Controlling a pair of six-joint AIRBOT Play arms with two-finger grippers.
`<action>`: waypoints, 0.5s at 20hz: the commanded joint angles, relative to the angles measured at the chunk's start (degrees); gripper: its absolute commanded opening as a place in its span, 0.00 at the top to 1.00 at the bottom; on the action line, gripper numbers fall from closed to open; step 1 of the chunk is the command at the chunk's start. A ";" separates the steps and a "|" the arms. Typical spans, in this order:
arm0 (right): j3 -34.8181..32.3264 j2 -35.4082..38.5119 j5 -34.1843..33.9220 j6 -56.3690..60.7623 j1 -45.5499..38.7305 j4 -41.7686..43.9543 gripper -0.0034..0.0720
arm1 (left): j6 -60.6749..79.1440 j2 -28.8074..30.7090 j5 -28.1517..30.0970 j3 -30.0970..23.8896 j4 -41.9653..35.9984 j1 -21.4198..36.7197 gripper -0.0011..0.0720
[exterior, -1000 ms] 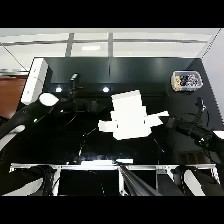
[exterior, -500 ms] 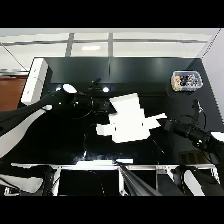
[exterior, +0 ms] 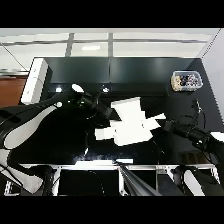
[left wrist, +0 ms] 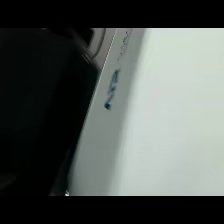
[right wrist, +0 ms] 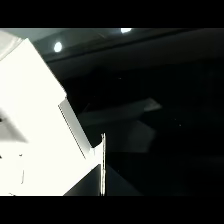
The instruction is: Fold the box and place the chain.
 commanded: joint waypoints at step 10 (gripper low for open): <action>9.53 0.07 1.73 -0.11 0.02 -17.59 0.02 | 8.39 0.79 -4.31 0.22 6.23 -0.68 0.95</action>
